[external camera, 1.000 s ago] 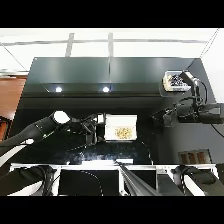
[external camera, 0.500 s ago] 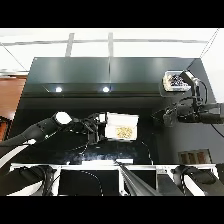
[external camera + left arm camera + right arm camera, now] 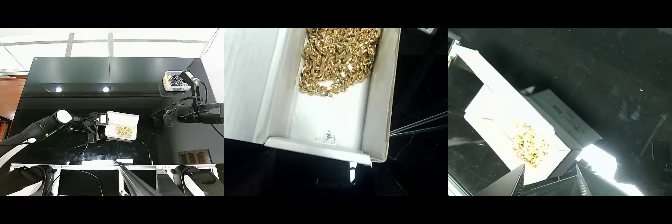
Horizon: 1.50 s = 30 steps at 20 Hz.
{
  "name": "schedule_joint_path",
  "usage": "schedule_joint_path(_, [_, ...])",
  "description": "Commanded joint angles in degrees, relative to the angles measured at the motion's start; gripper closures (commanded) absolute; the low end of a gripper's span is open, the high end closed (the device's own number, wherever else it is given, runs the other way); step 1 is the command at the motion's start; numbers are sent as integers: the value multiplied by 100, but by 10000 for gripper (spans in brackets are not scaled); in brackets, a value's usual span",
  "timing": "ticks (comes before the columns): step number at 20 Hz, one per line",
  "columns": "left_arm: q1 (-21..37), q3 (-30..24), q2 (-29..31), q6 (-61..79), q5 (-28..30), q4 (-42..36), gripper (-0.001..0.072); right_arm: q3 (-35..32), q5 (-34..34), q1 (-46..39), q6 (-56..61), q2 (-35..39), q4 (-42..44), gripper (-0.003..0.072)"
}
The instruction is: Fold the box and place the chain.
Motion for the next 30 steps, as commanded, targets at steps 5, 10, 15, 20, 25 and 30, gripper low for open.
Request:
schedule_joint_path(5, [-4,26,-26,168,-46,-140,6,4,2,-2,2,0,2,302])
schedule_joint_path(10, [-4,26,-26,258,-457,-177,6,4,4,-2,2,-2,2,302])
schedule_joint_path(15, [-4,26,-26,258,-409,-203,6,4,2,-2,2,0,2,302])
schedule_joint_path(20, [-4,24,-114,260,-402,-483,5,4,0,-2,2,-2,2,302])
schedule_joint_path(25, [-90,26,-262,260,-413,-490,228,4,2,-2,2,-2,2,302])
schedule_joint_path(30, [-118,26,-258,256,-387,-446,343,-28,-166,2,66,-7,7,301])
